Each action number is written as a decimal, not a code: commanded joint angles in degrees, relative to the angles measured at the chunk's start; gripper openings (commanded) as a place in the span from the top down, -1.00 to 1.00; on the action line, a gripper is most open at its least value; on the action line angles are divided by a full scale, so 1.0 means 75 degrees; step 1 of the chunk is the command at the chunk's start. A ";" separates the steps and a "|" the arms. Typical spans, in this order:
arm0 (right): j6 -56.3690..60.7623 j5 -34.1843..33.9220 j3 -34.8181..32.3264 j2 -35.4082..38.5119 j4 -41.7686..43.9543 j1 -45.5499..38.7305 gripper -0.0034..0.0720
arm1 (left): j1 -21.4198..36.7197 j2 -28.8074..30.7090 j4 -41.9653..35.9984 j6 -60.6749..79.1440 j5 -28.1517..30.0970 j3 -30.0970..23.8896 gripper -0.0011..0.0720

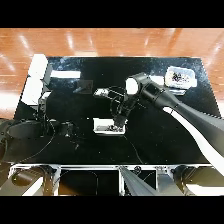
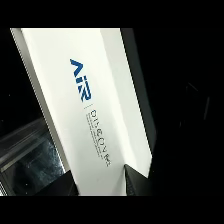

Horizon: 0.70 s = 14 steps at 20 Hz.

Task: Fold the box and place the chain.

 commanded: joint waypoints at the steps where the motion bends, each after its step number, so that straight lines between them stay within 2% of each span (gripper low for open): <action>1: 0.0015 0.0079 0.0000 -0.0003 0.0029 0.0032 0.08 | -0.0003 0.0000 0.0000 0.0000 -0.0006 -0.0003 -0.73; 8: 0.0090 -0.0041 0.0163 0.0172 0.0023 0.0023 0.07 | -0.0003 0.0000 0.0000 0.0000 -0.0006 -0.0003 -0.73; 9: 0.0090 -0.0041 0.0189 0.0198 0.0023 0.0015 -0.05 | -0.0003 0.0000 -0.0003 0.0000 -0.0006 -0.0003 -0.73; 10: 0.0096 -0.0041 0.0192 0.0219 0.0023 0.0015 -0.47 | -0.0003 0.0000 -0.0003 0.0000 -0.0003 -0.0003 -0.73; 12: 0.0096 -0.0055 0.0192 0.0221 0.0023 0.0015 -0.48 | -0.0003 0.0000 -0.0006 0.0000 -0.0003 -0.0003 -0.73; 13: 0.0093 -0.0073 0.0192 0.0221 0.0029 0.0015 -0.26 | -0.0003 0.0000 -0.0006 0.0000 -0.0003 -0.0003 -0.73; 14: 0.0093 -0.0070 0.0192 0.0221 0.0029 0.0015 -0.20 | -0.0003 0.0000 -0.0006 0.0000 -0.0003 -0.0003 -0.73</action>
